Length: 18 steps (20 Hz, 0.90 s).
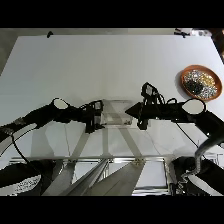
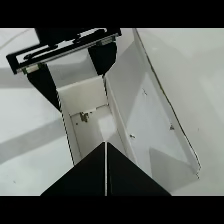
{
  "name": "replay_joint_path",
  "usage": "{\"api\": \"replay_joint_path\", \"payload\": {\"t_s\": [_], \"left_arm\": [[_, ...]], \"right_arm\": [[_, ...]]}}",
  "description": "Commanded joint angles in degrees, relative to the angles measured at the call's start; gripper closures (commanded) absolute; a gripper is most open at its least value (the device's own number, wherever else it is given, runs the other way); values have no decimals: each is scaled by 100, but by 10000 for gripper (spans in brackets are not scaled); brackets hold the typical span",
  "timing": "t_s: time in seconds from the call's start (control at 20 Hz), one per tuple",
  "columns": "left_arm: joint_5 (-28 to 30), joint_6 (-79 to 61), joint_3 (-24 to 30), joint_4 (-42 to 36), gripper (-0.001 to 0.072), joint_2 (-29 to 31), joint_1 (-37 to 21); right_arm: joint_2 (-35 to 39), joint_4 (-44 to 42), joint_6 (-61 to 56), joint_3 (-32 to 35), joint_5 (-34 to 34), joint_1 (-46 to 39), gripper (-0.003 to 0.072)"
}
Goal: Fold the box and place the chain.
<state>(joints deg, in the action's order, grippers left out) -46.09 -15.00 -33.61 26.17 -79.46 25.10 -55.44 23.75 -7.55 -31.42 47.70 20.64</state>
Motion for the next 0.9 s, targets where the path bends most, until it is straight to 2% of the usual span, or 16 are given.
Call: {"api": "replay_joint_path", "payload": {"t_s": [0.0, 0.35, 0.55, 0.75, 0.85], "left_arm": [[-4, 0, 0, 0, 456, 2, 0], [413, -9, 0, 0, 461, 0, 0], [426, -9, 0, 0, 461, 0, 0], [407, -4, 0, 2, 458, 0, 0], [404, -4, 0, 2, 458, 0, 0]], "right_arm": [[-177, -326, -120, -7, -85, 0, 675], [-177, -323, -122, -7, -90, 0, 675], [-177, -328, -127, -7, -175, 2, 675], [-431, -382, -343, -7, -1095, 254, 675], [-723, -802, -483, -7, -1626, 372, 676]]}}
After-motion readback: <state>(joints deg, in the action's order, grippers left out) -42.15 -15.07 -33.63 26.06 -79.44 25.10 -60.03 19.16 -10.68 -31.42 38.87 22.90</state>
